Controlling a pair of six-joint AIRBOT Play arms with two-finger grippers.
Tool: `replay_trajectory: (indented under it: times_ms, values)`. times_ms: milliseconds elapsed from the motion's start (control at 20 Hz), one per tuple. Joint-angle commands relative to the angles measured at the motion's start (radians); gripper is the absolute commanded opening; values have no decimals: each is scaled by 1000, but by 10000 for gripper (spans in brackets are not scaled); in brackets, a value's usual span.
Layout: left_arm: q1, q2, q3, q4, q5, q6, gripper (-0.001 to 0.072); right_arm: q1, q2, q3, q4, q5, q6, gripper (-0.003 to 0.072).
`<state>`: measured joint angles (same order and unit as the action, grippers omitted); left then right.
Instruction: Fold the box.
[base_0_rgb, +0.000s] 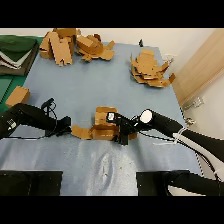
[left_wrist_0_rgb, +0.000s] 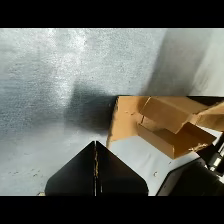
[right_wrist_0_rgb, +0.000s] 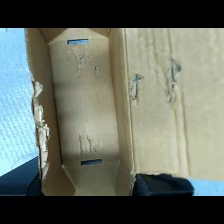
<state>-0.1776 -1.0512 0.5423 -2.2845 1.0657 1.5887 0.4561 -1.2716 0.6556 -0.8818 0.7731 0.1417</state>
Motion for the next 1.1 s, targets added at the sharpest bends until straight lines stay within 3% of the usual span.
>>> replay_trajectory:
  times_ms: [0,200,700,1050]
  values:
    - [-25,-45,-12,-11,-49,-36,13,0,0,0,0,0,0,586]
    - [-73,-97,-14,-81,-67,-11,13,0,0,0,0,0,0,586]
    - [-249,-96,-13,-248,-192,-57,13,0,0,0,0,0,0,585]
    - [-259,-96,66,-248,-87,48,15,0,-1,0,0,0,0,586]
